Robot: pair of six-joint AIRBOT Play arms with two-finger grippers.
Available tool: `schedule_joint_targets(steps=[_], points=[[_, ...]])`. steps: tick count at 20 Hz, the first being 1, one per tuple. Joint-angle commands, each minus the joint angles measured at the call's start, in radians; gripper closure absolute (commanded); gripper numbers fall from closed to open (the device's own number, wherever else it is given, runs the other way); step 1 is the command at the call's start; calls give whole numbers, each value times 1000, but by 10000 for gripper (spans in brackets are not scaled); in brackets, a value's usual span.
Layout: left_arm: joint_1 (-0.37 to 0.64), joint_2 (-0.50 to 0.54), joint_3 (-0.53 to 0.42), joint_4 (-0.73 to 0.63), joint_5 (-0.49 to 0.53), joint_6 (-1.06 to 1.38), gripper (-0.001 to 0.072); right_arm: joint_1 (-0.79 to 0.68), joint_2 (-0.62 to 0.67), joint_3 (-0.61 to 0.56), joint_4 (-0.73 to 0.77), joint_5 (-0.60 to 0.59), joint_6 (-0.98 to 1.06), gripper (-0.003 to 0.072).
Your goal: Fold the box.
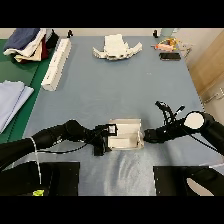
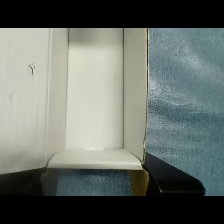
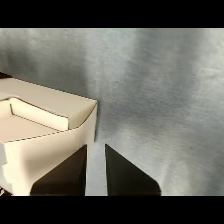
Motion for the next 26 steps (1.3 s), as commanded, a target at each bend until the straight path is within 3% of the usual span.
schedule_joint_targets(steps=[1, 9, 10, 11, 18, 20, 23, 26], points=[[0, 1, 1, 0, 0, 0, 237, 0, -1, 18, 29, 6, -16, 502], [0, 1, 1, 0, 0, 0, 237, 0, -1, 32, 1, 38, -13, 499], [0, 1, 1, 0, 0, 0, 236, 0, -1, 40, 3, 51, -13, 406], [0, 1, 1, 0, 0, 0, 236, 0, -1, 50, 3, 72, -13, 375], [0, 1, 1, 0, 0, 0, 237, 18, -2, 74, 21, 110, -12, 374], [0, 1, 1, 0, 0, 0, 237, 44, -8, 73, 21, 96, -12, 230], [0, 1, 1, 0, 0, 0, 237, 110, -47, 73, 14, 13, 9, 246], [0, 1, 1, 0, 0, 0, 236, 194, -111, 85, -78, -48, 99, 321]])
